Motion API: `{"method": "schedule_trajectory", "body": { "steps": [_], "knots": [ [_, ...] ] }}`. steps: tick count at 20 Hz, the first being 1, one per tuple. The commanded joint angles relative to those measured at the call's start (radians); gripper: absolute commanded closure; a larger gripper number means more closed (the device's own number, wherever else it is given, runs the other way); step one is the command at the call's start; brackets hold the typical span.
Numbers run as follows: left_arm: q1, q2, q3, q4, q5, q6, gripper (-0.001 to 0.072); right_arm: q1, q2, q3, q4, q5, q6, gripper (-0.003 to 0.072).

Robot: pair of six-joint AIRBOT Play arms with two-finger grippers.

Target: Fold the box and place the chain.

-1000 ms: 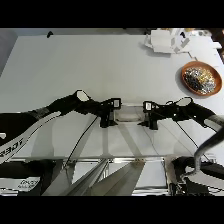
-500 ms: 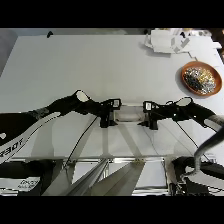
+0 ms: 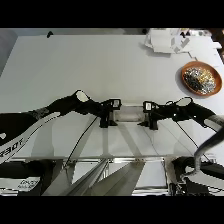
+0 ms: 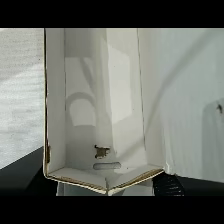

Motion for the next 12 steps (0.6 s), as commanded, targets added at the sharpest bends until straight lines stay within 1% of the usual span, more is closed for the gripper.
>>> {"method": "schedule_trajectory", "body": {
  "steps": [1,2,8,10,12],
  "knots": [
    [-0.001,-0.001,-0.001,0.002,-0.002,0.0,0.0498,0.0,0.0,0.0,0.002,-0.02,0.0,0.029],
    [-0.001,-0.001,-0.001,0.002,-0.002,0.0,0.0498,0.0,0.0,0.0,0.0,-0.036,0.001,0.0288],
    [-0.001,-0.001,-0.001,0.002,-0.002,0.0,0.0498,0.0,0.0,0.0,0.002,-0.028,0.001,0.0287],
    [-0.001,-0.001,-0.001,0.002,-0.002,0.0,0.0498,0.0,0.001,0.0,-0.033,-0.022,0.002,0.0288],
    [-0.001,-0.001,-0.001,0.002,-0.002,0.0,0.0498,0.0,0.002,0.0,-0.102,-0.021,0.033,0.0282]
  ]
}}
